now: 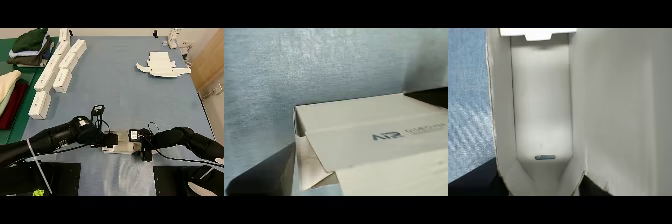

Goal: Fold the box.

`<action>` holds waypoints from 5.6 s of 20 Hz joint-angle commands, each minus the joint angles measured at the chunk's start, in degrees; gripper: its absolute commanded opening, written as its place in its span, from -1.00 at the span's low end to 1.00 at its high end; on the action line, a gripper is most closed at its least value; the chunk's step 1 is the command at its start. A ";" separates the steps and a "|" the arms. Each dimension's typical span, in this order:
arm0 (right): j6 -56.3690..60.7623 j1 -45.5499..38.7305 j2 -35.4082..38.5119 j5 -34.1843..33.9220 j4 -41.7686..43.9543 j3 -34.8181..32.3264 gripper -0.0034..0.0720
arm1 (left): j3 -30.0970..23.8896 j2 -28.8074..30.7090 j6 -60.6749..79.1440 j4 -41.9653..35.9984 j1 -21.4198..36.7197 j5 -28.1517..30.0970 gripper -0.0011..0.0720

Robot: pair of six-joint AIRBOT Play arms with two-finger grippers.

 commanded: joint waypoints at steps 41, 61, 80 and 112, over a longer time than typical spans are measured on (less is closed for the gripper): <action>0.00 -0.02 0.02 0.00 0.00 0.00 0.48 | 6.75 -11.89 -11.10 14.14 -8.07 -7.19 -0.74; 0.00 -0.02 0.02 0.00 0.00 0.00 0.48 | 7.13 -11.87 -10.69 14.14 -8.46 -8.81 0.35; 0.00 -0.02 0.02 0.00 0.00 0.00 0.48 | 9.88 -15.58 -12.74 16.83 -8.44 -9.99 -0.93; 0.00 -0.02 0.04 0.00 0.00 0.00 0.48 | 3.80 18.18 55.74 -0.79 10.27 -19.78 -0.93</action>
